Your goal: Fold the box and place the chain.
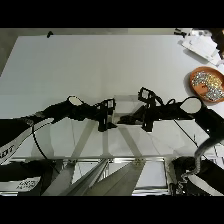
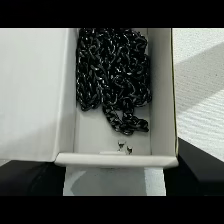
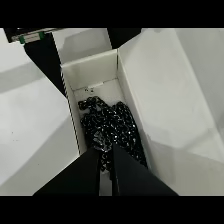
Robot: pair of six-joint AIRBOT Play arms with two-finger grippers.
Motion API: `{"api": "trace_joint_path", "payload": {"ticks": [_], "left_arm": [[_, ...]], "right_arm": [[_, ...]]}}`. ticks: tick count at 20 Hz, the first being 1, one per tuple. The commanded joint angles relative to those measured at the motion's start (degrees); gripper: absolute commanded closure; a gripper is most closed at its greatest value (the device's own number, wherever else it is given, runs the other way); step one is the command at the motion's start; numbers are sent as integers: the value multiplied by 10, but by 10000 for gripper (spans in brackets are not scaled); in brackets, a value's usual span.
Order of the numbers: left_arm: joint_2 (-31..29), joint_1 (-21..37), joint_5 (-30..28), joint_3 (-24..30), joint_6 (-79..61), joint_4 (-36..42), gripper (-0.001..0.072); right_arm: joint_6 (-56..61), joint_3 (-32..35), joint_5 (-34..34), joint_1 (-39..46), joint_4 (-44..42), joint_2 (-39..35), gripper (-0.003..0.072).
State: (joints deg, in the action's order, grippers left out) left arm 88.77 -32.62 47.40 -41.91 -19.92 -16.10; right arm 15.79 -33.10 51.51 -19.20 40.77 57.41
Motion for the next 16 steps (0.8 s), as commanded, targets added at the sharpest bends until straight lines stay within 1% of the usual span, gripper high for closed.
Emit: {"api": "trace_joint_path", "payload": {"ticks": [1, 2, 4, 5, 7, 8, 9, 10, 12, 13, 14, 15, 16], "left_arm": [[0, 0, 0, 0, 0, 0, 437], [0, 0, 0, 0, 0, 0, 437], [0, 0, 0, 0, 0, 0, 437], [0, 0, 0, 0, 0, 0, 437], [0, 0, 0, 0, 0, 0, 437], [0, 0, 0, 0, 0, 0, 437], [0, 0, 0, 0, 0, 0, 437], [0, 0, 0, 0, 0, 0, 437], [0, 0, 0, 0, 0, 0, 437], [0, 0, 0, 0, 0, 0, 437], [0, 0, 0, 0, 0, 0, 437], [0, 0, 0, 0, 0, 0, 437], [0, 0, 0, 0, 0, 0, 437]], "right_arm": [[40, -1, -31, -8, -13, 42, 636], [52, -1, -42, -8, -18, 48, 575], [63, -1, -57, -8, -20, 53, 534], [63, -1, -57, -8, -20, 53, 476], [66, -6, -50, -5, -18, 52, 476], [70, -14, -32, 5, -18, 49, 477], [75, -27, 0, 24, -17, 43, 481], [91, -43, 49, 54, -16, 38, 483], [116, -73, 187, 134, -12, 38, 484], [116, -79, 244, 175, -4, 38, 492], [116, -80, 283, 219, 9, 38, 528], [119, -80, 286, 252, 13, 38, 563], [129, -80, 263, 281, 10, 38, 669]]}}
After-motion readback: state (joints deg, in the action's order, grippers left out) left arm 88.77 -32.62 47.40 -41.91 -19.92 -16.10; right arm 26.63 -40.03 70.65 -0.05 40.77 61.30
